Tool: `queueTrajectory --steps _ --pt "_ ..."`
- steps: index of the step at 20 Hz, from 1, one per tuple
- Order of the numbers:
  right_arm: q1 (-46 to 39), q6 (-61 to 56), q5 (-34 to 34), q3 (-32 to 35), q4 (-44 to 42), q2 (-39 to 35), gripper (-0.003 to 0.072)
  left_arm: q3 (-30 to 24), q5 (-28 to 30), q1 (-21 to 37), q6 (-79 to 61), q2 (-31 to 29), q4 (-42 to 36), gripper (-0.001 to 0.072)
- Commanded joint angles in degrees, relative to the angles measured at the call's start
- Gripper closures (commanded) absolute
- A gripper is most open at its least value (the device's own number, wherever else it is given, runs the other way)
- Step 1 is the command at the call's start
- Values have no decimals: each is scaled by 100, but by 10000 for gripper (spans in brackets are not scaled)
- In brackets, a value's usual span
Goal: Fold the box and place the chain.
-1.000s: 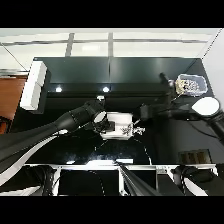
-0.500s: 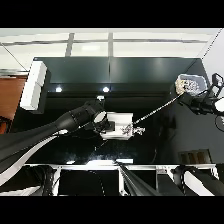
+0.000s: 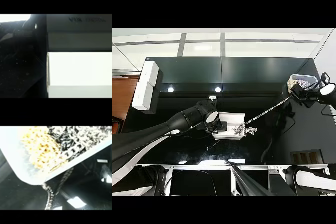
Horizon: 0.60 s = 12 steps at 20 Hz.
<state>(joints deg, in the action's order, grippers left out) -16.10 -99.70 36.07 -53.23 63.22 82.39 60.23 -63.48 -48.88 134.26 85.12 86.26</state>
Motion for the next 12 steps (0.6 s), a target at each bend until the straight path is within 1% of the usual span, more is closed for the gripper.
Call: queueTrajectory --steps 1,2,5,7,9,12 --pt "28 291 280 -245 -57 319 590 2 2 4 -9 2 4 674" --pt "24 295 365 -247 -42 313 680 2 4 4 -7 2 4 674" --pt "22 656 693 -247 -39 188 671 2 2 4 -7 2 4 674" --pt "4 1075 920 -247 -37 -125 671 2 2 4 -9 2 2 674" --pt "-22 1408 1185 -247 -44 -645 672 2 0 4 -7 2 2 674" --pt "-22 1821 1670 -247 -90 -1825 672 2 2 4 -9 2 2 674"
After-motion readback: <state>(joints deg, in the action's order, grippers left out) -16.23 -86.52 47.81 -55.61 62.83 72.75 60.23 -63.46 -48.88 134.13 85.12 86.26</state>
